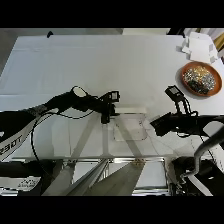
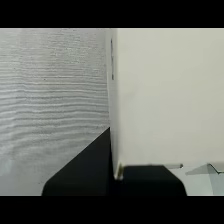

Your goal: Fold the box and place the chain.

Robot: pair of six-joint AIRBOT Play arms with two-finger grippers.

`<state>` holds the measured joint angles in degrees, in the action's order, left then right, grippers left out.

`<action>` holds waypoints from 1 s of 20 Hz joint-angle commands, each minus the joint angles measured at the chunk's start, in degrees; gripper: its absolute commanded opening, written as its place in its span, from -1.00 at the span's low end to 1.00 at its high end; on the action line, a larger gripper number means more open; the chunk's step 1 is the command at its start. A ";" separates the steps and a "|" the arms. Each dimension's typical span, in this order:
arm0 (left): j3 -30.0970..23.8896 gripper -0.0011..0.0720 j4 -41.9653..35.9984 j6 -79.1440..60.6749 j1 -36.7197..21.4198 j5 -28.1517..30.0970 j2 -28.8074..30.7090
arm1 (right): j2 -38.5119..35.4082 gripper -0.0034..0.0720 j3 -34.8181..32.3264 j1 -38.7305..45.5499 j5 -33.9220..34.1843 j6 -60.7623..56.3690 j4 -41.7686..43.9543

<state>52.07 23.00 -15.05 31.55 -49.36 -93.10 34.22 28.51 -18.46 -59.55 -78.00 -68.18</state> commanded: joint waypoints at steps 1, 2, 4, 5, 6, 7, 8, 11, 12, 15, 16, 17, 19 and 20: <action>-0.02 -0.96 -0.70 0.00 -0.02 0.11 -0.02 | -0.04 -0.11 0.02 -0.02 0.04 0.00 -0.83; -0.02 -0.96 -0.70 0.00 -0.02 0.11 -0.02 | -0.04 -0.11 0.02 -0.02 0.07 0.00 -0.83; -0.02 -0.96 -0.68 0.02 -0.02 0.09 -0.02 | -0.04 -0.11 0.02 -0.04 0.04 0.02 -0.83; -0.02 -0.96 -0.68 0.02 -0.02 -0.04 -0.02 | -0.04 -0.11 0.02 -0.04 0.02 0.02 -0.83; -0.02 -0.94 -0.68 0.02 -0.02 -0.13 -0.02 | -0.04 -0.11 0.02 -0.04 -0.02 0.11 -0.83; -0.02 -0.94 -0.68 0.02 -0.02 -0.13 -0.02 | -0.04 -0.11 0.02 -0.04 -0.04 0.52 -0.81; -0.02 -0.94 -0.68 0.02 -0.02 -0.13 -0.02 | -0.04 -0.11 0.02 -0.04 -0.02 0.52 -0.83; -0.02 -0.94 -0.68 0.02 -0.02 -0.15 -0.02 | -0.04 -0.12 0.02 -0.04 -0.04 0.74 -0.81; -0.02 -0.94 -0.68 0.02 -0.02 -0.13 -0.02 | -0.04 -0.13 0.02 -0.04 -0.15 2.12 -0.55; -0.02 -0.94 -0.68 0.00 -0.02 -0.15 -0.02 | -0.04 -0.87 0.02 -0.04 -1.29 8.33 0.48; -0.02 -0.94 -0.68 0.02 -0.02 -0.13 -0.02 | -0.04 -0.88 -0.02 -0.04 -1.81 11.37 0.61; -0.02 -0.94 -0.68 0.02 -0.02 -0.15 -0.02 | -0.04 -0.88 -0.31 -0.04 -2.01 14.49 1.14; -0.02 -0.94 -0.68 0.02 -0.02 -0.15 -0.02 | -0.04 -0.88 -1.90 -0.04 -1.55 21.70 5.09; -0.02 -0.94 -0.68 0.02 -0.02 -0.15 -0.02 | -0.04 -0.88 -2.93 -0.04 -1.40 25.83 8.31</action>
<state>52.07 22.33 -15.03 31.53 -49.50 -93.10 34.22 27.22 -18.44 -60.84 -63.11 -65.47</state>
